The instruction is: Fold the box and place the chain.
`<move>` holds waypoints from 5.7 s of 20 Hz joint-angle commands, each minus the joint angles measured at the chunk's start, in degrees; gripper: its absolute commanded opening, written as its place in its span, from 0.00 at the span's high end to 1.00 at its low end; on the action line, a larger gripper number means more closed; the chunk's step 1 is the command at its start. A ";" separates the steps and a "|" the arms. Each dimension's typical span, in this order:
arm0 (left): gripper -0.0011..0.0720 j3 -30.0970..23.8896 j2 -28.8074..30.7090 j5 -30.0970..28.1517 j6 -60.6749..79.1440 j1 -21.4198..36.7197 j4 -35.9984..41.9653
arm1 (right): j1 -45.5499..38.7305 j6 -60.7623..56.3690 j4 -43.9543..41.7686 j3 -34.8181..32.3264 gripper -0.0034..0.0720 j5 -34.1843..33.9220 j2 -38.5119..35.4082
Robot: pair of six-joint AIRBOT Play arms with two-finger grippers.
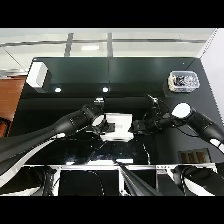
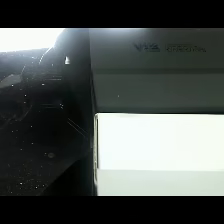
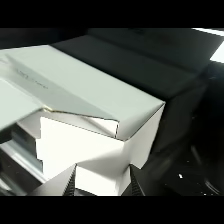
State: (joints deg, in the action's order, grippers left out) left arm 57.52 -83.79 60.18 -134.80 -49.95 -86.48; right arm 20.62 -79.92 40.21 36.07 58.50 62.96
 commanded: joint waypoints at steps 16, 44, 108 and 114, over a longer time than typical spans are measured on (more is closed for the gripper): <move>0.95 0.11 -0.52 -0.07 0.04 0.02 0.02 | 11.82 -19.65 17.79 8.50 0.50 -2.38 5.38; 0.95 0.11 -0.52 0.31 0.04 0.02 -0.02 | 24.92 -53.46 41.90 19.26 0.94 6.64 18.21; 0.95 2.29 -1.05 3.56 -2.36 1.79 -2.62 | -28.48 -29.51 51.76 60.46 0.28 2.29 46.75; 0.95 2.29 -1.05 3.52 -2.34 1.81 -2.40 | -29.55 -24.98 51.93 62.60 0.94 8.44 45.46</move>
State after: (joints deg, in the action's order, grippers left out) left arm 59.75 -84.79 63.77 -137.21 -48.16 -88.97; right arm -8.56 -108.12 91.90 97.27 63.29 109.19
